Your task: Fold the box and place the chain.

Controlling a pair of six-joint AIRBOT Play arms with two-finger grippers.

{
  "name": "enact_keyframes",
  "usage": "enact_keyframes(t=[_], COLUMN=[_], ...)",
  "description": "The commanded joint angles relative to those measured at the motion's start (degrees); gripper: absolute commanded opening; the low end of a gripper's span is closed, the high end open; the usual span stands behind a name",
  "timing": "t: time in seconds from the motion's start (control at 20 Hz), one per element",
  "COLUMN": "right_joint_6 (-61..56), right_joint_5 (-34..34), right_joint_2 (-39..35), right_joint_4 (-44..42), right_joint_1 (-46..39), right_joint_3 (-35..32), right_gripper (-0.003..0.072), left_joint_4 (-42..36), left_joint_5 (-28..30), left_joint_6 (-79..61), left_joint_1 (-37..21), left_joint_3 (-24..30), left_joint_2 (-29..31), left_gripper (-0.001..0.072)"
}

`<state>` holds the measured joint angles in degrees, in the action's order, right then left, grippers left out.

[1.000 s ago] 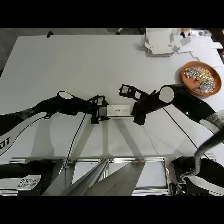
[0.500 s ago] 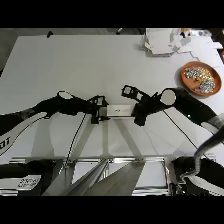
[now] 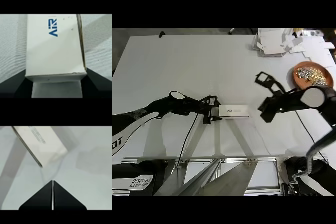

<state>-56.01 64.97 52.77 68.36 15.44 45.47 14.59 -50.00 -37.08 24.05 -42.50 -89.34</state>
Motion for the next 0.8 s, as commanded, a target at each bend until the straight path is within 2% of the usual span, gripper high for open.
enact_keyframes(t=[0.0, 0.05, 0.15, 0.35, 0.6, 0.75], right_joint_6=[-12.48, -13.90, -18.29, -25.66, -28.20, -28.20], right_joint_5=[7.74, 6.62, 4.33, 5.97, 10.60, 10.71], right_joint_2=[-2.75, -2.73, -2.62, -0.42, 0.20, 0.20], right_joint_4=[0.76, 1.31, 7.80, 20.81, 20.00, 19.69], right_joint_1=[-11.69, -14.49, -18.43, -22.73, -25.20, -25.20], right_joint_3=[-0.04, -0.35, -1.36, -4.61, -5.79, -5.79], right_gripper=[0.0021, 0.0021, 0.0021, 0.0021, 0.0022, 0.0022], left_joint_4=[0.02, 0.00, 0.02, 0.02, 0.02, 0.02], left_joint_5=[0.04, 0.04, 0.04, 0.04, 0.04, 0.04], left_joint_6=[0.00, 0.00, 0.00, 0.00, 0.00, 0.00], left_joint_1=[-0.02, -0.02, -0.02, -0.02, -0.02, -0.02], left_joint_3=[-0.02, -0.02, -0.02, -0.02, -0.02, -0.02], left_joint_2=[0.00, 0.00, 0.00, 0.00, 0.00, 0.00], left_gripper=[0.0182, 0.0182, 0.0182, 0.0182, 0.0182, 0.0182])
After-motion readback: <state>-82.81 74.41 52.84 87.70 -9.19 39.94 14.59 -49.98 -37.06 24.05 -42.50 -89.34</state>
